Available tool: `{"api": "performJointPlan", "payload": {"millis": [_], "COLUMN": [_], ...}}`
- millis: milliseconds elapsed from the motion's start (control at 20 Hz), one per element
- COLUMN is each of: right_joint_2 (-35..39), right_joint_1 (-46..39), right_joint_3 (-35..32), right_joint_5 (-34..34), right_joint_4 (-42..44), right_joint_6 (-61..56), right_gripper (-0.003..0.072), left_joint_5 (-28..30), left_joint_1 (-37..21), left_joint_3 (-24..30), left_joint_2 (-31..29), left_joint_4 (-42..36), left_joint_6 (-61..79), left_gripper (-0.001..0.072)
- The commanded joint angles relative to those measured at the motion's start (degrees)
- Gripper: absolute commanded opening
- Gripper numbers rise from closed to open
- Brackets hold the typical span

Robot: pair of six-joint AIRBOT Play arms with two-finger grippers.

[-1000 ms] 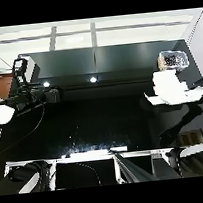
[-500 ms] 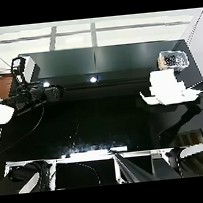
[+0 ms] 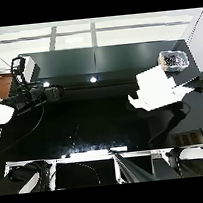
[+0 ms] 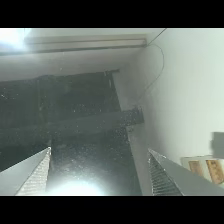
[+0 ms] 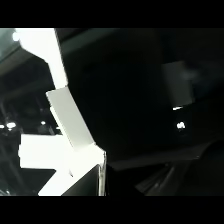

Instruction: Fold the box and place the chain.

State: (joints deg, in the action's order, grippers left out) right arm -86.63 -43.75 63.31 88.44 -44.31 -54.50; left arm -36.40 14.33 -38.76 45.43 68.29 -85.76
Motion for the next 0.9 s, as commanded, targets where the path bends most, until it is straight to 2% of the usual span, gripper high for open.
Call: {"api": "performJointPlan", "payload": {"millis": [0,150,250,550,700,800,850], "right_joint_2": [9.0,14.9,19.5,31.6,31.8,31.8,31.8], "right_joint_1": [6.0,13.9,20.4,44.1,55.8,60.7,62.0], "right_joint_3": [-9.7,-15.7,-19.8,-32.1,-32.7,-32.7,-32.7], "right_joint_5": [-4.8,-7.5,-12.0,-31.2,-39.5,-43.8,-44.9], "right_joint_4": [3.5,7.0,8.0,16.6,16.4,16.2,16.2], "right_joint_6": [-1.2,-1.2,-2.4,-3.4,-0.3,0.7,0.7], "right_gripper": [0.0048,0.0048,0.0048,0.0048,0.0048,0.0048,0.0048], "left_joint_5": [0.0,0.0,0.4,0.2,-2.3,-7.1,-10.0], "left_joint_1": [0.4,2.8,4.3,7.2,6.5,2.0,-0.7], "left_joint_3": [0.0,0.0,0.0,0.0,0.0,0.0,0.0], "left_joint_2": [0.0,0.0,0.0,4.0,10.5,15.3,17.6], "left_joint_4": [-0.2,-0.2,-0.1,-2.1,-7.4,-16.1,-22.2], "left_joint_6": [0.0,0.3,0.3,0.2,-0.5,2.2,7.8], "left_gripper": [0.0707,0.0708,0.0707,0.0707,0.0707,0.0707,0.0706]}}
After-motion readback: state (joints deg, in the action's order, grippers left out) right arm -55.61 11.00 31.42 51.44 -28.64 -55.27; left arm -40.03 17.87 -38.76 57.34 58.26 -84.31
